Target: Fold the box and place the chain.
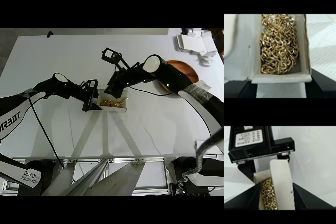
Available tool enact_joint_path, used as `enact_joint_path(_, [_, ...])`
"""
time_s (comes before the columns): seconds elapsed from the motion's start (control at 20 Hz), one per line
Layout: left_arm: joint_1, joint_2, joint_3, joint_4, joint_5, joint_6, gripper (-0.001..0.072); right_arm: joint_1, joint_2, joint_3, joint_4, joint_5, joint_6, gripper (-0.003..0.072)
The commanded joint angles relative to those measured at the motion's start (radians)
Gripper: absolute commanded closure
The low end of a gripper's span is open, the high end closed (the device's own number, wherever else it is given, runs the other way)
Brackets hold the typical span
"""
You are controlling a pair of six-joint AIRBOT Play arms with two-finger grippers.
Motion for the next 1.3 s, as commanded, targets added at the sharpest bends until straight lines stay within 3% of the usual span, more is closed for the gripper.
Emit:
enact_joint_path(0.0, [0.001, 0.000, 0.000, 0.000, 0.000, 0.000, 0.0502, -0.023, 0.000, 0.017, -0.014, -0.033, 0.001, 0.0288])
enact_joint_path(0.1, [0.001, 0.000, 0.000, 0.000, 0.000, 0.000, 0.0502, -0.053, 0.002, 0.019, -0.014, -0.033, 0.038, 0.0335])
enact_joint_path(0.2, [0.001, 0.000, 0.000, 0.000, 0.000, 0.000, 0.0501, -0.100, 0.013, 0.018, -0.025, -0.029, 0.130, 0.0540])
enact_joint_path(0.3, [0.001, 0.000, 0.000, 0.000, 0.000, 0.000, 0.0502, -0.139, 0.028, 0.018, -0.090, -0.025, 0.225, 0.0675])
enact_joint_path(0.6, [0.001, 0.000, 0.000, 0.000, 0.000, 0.000, 0.0502, -0.193, 0.021, -0.082, -0.337, -0.034, 0.523, 0.0675])
enact_joint_path(0.75, [0.001, 0.000, 0.000, 0.000, 0.000, 0.000, 0.0501, -0.193, -0.021, -0.157, -0.294, -0.011, 0.532, 0.0676])
enact_joint_path(1.0, [0.001, 0.000, 0.000, 0.000, 0.000, 0.000, 0.0501, -0.192, -0.052, -0.158, -0.144, 0.102, 0.489, 0.0677])
enact_joint_path(1.25, [0.001, 0.000, 0.000, 0.000, 0.000, 0.000, 0.0501, -0.177, -0.050, -0.158, -0.143, 0.207, 0.460, 0.0678])
